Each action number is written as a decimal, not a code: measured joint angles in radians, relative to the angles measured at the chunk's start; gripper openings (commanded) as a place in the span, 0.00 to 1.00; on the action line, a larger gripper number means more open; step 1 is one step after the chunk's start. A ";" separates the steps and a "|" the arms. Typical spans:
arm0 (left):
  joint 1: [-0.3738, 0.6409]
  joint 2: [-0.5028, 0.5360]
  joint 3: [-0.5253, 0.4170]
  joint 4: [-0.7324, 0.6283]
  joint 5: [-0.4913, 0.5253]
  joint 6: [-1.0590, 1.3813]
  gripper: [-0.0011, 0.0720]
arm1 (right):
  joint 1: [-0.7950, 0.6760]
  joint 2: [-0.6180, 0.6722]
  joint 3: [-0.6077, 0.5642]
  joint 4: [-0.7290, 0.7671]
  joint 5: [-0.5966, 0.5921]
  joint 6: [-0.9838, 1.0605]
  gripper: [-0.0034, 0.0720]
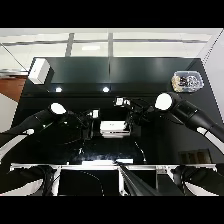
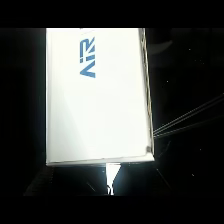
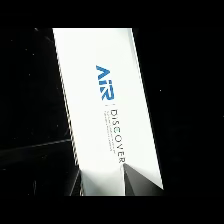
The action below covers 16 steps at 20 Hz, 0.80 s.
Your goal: Fold the box and place the chain.
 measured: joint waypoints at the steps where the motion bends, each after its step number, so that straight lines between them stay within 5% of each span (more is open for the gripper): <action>1: 0.000 0.000 0.000 0.000 0.000 0.000 0.65 | 0.000 0.000 0.000 0.000 0.003 0.001 0.41; 16: 0.000 0.000 0.000 -0.001 -0.001 -0.003 0.65 | 0.000 0.001 0.000 -0.016 -0.002 0.014 0.41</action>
